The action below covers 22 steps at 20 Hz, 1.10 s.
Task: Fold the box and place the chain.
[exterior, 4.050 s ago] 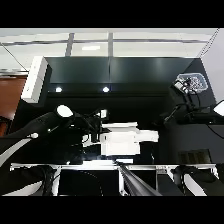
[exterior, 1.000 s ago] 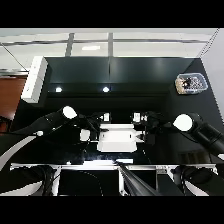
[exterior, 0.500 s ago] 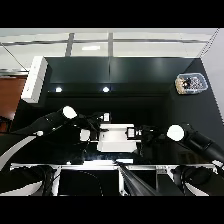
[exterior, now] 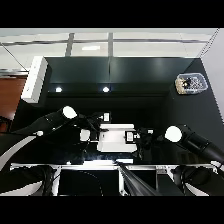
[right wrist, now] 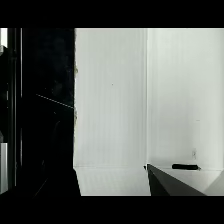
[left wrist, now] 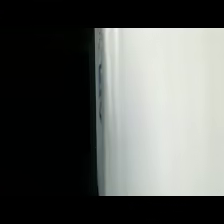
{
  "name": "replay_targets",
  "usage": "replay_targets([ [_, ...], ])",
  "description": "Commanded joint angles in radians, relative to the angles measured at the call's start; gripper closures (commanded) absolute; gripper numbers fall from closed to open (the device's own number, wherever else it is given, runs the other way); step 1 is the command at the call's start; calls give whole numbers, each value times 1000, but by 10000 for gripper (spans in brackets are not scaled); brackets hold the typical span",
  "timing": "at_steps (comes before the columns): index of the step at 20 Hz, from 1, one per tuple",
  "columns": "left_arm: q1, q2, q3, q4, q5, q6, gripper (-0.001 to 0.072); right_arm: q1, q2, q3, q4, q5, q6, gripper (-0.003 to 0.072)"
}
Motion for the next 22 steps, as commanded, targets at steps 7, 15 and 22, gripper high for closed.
replay_targets([
  [7,-1,0,1,0,0,1,686,2,-10,-31,16,-91,-18,41],
  [15,-1,0,1,0,0,1,686,2,-2,-21,31,-187,-13,41],
  [22,-1,0,1,0,0,1,686,-37,1,39,11,-211,-13,41],
])
